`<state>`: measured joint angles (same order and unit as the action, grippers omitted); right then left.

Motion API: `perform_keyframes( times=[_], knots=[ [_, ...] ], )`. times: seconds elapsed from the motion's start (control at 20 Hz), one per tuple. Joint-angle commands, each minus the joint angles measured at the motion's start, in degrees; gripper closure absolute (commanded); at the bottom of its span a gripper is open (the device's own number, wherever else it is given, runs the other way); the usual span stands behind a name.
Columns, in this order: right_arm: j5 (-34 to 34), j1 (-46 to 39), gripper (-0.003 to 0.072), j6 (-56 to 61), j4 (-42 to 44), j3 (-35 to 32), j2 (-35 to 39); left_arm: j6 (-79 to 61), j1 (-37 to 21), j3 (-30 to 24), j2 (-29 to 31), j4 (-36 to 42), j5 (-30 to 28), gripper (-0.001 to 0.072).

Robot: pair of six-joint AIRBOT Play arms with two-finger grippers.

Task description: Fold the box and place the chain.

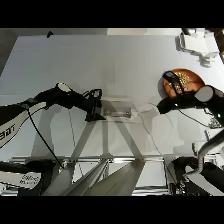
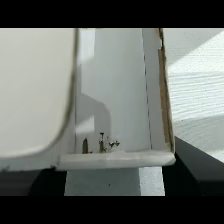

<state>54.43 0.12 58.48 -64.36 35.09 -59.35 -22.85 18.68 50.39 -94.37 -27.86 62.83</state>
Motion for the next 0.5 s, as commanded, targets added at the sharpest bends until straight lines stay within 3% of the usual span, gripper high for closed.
perform_keyframes(
  times=[0.0,0.25,0.45],
  knots=[
    [-1.4,-3.9,0.0680,9.0,1.2,-7.8,1.7,0.0,0.0,0.0,0.0,0.0,0.0,0.0595],
    [-7.7,-3.8,0.0681,3.8,18.3,-14.5,1.4,0.0,0.0,0.0,0.0,0.0,0.0,0.0595],
    [-10.2,-0.1,0.0682,-0.6,27.1,-15.3,1.3,0.0,0.0,0.0,0.0,0.0,0.0,0.0595]
  ],
)
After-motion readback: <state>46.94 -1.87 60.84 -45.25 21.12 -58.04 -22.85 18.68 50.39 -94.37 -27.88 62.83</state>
